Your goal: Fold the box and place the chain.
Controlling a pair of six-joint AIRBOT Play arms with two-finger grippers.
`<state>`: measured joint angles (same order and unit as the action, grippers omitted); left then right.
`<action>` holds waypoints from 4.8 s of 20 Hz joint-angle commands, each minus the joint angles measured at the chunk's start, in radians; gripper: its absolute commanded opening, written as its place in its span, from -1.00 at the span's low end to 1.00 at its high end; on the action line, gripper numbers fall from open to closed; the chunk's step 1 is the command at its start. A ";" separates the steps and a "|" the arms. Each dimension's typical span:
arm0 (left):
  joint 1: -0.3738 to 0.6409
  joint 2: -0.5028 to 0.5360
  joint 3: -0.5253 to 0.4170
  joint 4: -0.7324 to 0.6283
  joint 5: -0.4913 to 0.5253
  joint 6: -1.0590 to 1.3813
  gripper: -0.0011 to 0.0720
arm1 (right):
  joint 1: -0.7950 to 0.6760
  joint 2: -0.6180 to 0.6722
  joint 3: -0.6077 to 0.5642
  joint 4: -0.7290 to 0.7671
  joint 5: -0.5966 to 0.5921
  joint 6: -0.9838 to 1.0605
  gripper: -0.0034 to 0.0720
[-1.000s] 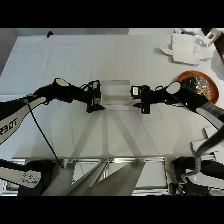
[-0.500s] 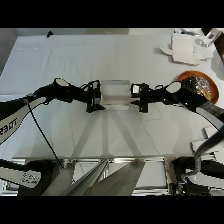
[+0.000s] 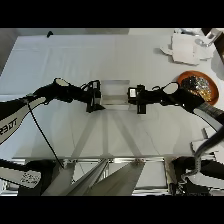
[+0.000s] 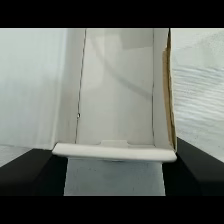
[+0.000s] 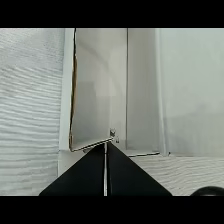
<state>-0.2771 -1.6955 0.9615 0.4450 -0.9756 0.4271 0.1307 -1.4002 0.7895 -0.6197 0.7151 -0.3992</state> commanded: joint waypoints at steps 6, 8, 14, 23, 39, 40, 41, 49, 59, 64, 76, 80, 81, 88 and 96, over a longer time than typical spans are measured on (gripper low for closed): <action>0.000 0.000 0.001 0.001 -0.001 0.002 0.10 | 0.007 -0.001 0.000 0.008 -0.025 -0.002 -0.58; 0.000 0.000 0.001 0.001 -0.001 0.002 0.10 | 0.007 -0.001 0.000 0.008 -0.023 -0.002 -0.38; 0.000 0.000 0.001 0.001 -0.001 0.002 0.10 | 0.007 -0.001 0.000 0.065 -0.023 -0.003 -0.26; 0.000 0.000 0.001 0.001 -0.001 0.002 0.10 | 0.007 0.051 0.000 0.068 -0.025 -0.002 -0.89; 0.000 0.000 0.001 0.001 -0.001 0.002 0.10 | -0.068 0.018 -0.001 -0.125 -0.021 0.154 0.16; 0.000 0.000 0.001 0.001 -0.001 0.002 0.10 | -0.060 -0.008 -0.001 -0.122 -0.021 0.144 0.15; 0.000 0.000 0.001 0.001 -0.001 0.002 0.10 | -0.049 -0.029 -0.001 -0.098 -0.020 0.125 0.15; 0.000 0.000 0.001 0.001 -0.001 0.002 0.10 | -0.005 -0.059 -0.001 0.056 -0.046 0.005 -0.29; 0.000 0.000 0.001 0.001 -0.001 0.002 0.10 | -0.005 -0.059 -0.001 0.103 -0.046 -0.030 -0.51; 0.000 0.000 0.001 0.001 -0.001 0.002 0.10 | -0.005 -0.059 -0.001 0.135 -0.045 -0.055 -0.41; 0.000 0.000 0.001 0.001 -0.001 0.002 0.10 | -0.005 -0.058 -0.001 0.083 -0.029 -0.003 -0.88; 0.000 0.000 0.001 0.001 -0.001 0.002 0.10 | -0.005 -0.017 -0.001 0.050 -0.042 0.113 -0.89; 0.000 0.000 0.001 0.001 -0.001 0.002 0.10 | -0.005 0.008 -0.001 0.042 -0.050 0.140 -0.89; 0.000 0.000 0.001 0.001 -0.001 0.002 0.10 | -0.005 0.206 -0.001 -0.345 -0.053 0.479 -0.89; 0.000 0.000 0.001 0.001 -0.001 0.002 0.10 | -0.080 0.303 -0.001 -0.622 0.048 1.026 -0.89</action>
<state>-0.2779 -1.6955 0.9619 0.4454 -0.9768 0.4294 0.0872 -1.1122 0.7883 -1.1481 0.7094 0.4000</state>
